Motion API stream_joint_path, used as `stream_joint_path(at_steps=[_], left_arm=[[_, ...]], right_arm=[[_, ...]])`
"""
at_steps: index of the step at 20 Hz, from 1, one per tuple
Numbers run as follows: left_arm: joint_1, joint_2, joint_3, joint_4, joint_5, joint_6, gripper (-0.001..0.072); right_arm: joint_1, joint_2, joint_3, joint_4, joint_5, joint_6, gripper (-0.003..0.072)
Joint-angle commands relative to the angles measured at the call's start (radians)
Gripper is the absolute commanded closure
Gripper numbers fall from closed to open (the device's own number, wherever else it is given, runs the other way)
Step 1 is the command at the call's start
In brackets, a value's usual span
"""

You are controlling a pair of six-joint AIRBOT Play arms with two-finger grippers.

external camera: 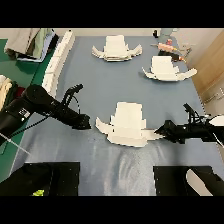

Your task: Fold the box.

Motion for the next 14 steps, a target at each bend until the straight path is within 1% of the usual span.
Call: stream_joint_path(at_steps=[1,4,7,8,10,11,12,13,14], left_arm=[[0.000,0.009,-0.012,0.006,0.004,0.024,0.0693],[0.000,0.009,-0.012,0.006,0.011,0.024,0.0693],[0.000,0.009,-0.012,0.003,0.037,0.024,0.0693],[0.000,0.009,-0.012,0.000,0.037,0.023,0.0693],[0.000,0.009,-0.012,-0.003,0.034,0.023,0.0693],[0.000,0.008,-0.012,-0.009,0.036,0.019,0.0693],[0.000,0.008,-0.012,-0.022,0.039,0.019,0.0693],[0.000,0.008,-0.012,-0.028,0.039,0.019,0.0693],[0.000,0.008,-0.011,-0.035,0.039,0.019,0.0692]], right_arm=[[0.011,-0.042,0.044,-0.112,0.021,0.003,0.0389],[0.014,-0.145,0.103,-0.091,0.084,-0.108,0.0388],[0.022,-0.222,0.109,-0.011,0.089,-0.204,0.0391],[0.029,-0.248,0.109,0.007,0.089,-0.230,0.0407],[0.031,-0.296,0.109,0.040,0.088,-0.268,0.0410],[0.031,-0.316,0.109,0.053,0.087,-0.294,0.0481],[0.031,-0.329,0.109,0.057,0.088,-0.320,0.0587],[0.031,-0.332,0.108,0.061,0.089,-0.348,0.0678],[0.031,-0.329,0.108,0.075,0.089,-0.373,0.0686]])
